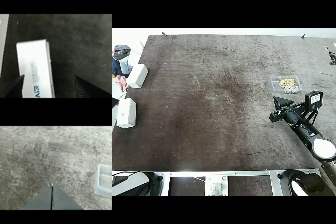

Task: Fold the box and place the chain.

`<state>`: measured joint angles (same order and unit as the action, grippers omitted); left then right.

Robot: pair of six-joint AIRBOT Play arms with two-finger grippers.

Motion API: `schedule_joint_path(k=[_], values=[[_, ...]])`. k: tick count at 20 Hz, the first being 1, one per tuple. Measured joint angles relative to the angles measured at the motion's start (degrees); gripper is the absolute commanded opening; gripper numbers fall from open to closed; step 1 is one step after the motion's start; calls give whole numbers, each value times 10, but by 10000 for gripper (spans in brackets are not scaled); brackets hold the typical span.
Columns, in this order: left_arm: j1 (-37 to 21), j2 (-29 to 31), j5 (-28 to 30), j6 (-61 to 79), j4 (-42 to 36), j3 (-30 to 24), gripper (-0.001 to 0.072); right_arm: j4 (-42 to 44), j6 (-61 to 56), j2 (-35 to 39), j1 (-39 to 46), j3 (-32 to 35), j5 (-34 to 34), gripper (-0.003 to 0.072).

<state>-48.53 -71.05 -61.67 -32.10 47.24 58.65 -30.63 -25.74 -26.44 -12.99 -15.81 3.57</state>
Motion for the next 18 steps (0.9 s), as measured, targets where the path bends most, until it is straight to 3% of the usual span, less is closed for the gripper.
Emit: schedule_joint_path(k=[3, 4, 5, 6, 7, 10, 14, 18], values=[[0, 0, -44, -20, -32, 73, 720, 0, 0, 0, 0, 0, 0, 11], [0, 0, -53, -24, -50, 92, 633, 0, 0, 0, 0, 0, 0, 12], [0, 0, -61, -26, -74, 110, 385, 0, 0, 0, 0, 0, 0, 11], [0, 0, -71, -28, -103, 127, 41, 0, 0, 0, 0, 0, 0, 12], [0, 0, -80, -26, -133, 141, 11, 0, 0, 0, 0, 0, 0, 11], [5, 14, -89, 6, -232, 167, 7, 0, 0, 0, 0, 0, -1, 12], [37, 94, -2, 48, -271, 169, 7, 0, 0, 0, 0, 0, -5, 12], [100, 218, 100, 105, -280, 107, 7, 0, 0, 0, 0, 0, -6, 11]])
